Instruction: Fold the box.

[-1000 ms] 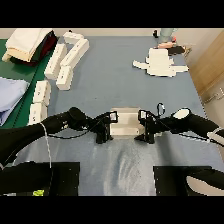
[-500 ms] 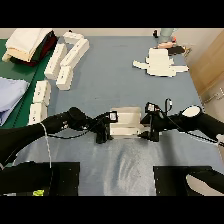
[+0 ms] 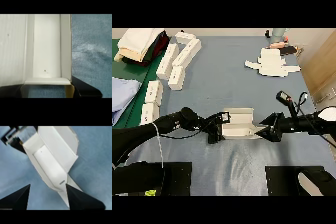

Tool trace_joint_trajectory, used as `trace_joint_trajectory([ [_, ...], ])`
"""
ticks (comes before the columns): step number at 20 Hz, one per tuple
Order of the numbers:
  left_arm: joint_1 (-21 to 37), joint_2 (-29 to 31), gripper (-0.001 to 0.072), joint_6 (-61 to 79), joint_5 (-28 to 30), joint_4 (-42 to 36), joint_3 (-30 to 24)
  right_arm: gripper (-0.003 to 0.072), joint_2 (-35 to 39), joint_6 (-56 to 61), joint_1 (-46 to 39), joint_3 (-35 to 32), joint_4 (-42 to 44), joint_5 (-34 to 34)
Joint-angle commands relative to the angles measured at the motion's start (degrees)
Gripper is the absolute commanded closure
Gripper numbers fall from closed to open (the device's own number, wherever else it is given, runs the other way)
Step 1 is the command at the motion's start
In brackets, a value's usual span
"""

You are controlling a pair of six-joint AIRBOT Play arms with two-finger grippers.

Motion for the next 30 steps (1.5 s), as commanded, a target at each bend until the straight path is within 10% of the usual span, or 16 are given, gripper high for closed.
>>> trace_joint_trajectory([
  [1,0.00,-0.02,0.0346,-0.04,0.09,-0.04,-0.02,-0.0034,2.05,28.26,0.81,0.02,9.60,2.67],
  [3,0.00,-0.04,0.0345,-0.04,0.11,-0.04,-0.02,-0.0019,2.05,29.68,2.91,0.02,10.75,1.90],
  [6,-0.02,-0.02,0.0345,-0.04,0.09,-0.04,-0.02,0.0262,2.05,33.40,6.86,-0.09,13.62,-1.20],
  [14,0.00,-0.04,0.0346,-0.04,0.09,-0.04,-0.02,0.0483,-6.73,37.07,14.69,2.60,15.19,-15.91],
  [21,0.00,-0.04,0.0346,-0.04,0.11,-0.04,-0.02,0.0493,-28.92,36.85,14.73,18.45,10.43,-16.96],
  [30,0.00,-0.02,0.0345,-0.04,0.11,-0.04,-0.02,0.0494,-39.80,35.69,17.14,19.32,4.87,-16.33],
])
